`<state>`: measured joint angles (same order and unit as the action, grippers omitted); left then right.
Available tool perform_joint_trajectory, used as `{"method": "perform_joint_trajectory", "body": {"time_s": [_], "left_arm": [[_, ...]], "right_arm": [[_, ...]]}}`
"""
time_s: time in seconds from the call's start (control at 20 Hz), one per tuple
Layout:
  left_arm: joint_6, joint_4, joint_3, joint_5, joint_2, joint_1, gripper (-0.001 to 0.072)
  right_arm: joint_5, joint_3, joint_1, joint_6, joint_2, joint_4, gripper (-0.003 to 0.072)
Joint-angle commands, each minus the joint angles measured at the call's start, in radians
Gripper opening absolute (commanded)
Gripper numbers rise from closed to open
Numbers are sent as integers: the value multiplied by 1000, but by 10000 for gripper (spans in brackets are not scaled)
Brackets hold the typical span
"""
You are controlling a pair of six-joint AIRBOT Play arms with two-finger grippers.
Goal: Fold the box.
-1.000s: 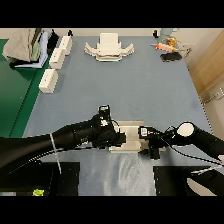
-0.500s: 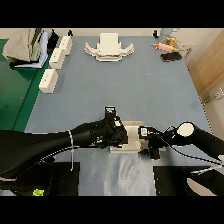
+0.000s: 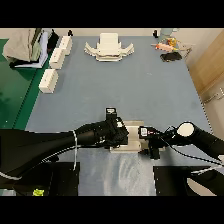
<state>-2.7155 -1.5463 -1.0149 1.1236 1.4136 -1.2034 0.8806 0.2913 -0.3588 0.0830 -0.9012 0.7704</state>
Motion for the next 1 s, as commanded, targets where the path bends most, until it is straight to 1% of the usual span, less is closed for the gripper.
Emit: {"method": "perform_joint_trajectory", "body": {"time_s": [0.0, 0.3, 0.35, 0.4, 0.45, 0.7, 0.75, 0.8, 0.85, 0.95], "left_arm": [[-2, -3, 0, -17, 2, 0, 16], [2, 5, 0, 13, 2, 0, 21], [7, 5, 0, 13, 2, 0, 236], [3, 5, 0, 13, 2, 0, 554], [-1, 4, 0, 13, 2, 0, 656], [0, 3, 0, 10, 2, 0, 655], [0, -1, 0, 8, 2, 0, 591], [6, -4, 0, 2, 3, 0, 419], [23, -3, 0, -19, 4, 0, 281], [29, -1, 0, -72, 12, 0, 276]], "right_arm": [[0, 1, 0, -3, 1, 0, 549], [0, 1, 0, -3, 1, -1, 549], [0, 1, 0, -3, 1, 0, 549], [0, 1, 0, -3, 1, 0, 549], [0, 1, 0, -3, 1, 0, 549], [0, 1, 0, -3, 1, 0, 549], [0, 1, 0, -3, 1, 0, 549], [0, 1, 0, -3, 1, -1, 549], [0, 1, 0, -3, 1, 0, 549], [0, 1, 0, -3, 1, 0, 549]]}}
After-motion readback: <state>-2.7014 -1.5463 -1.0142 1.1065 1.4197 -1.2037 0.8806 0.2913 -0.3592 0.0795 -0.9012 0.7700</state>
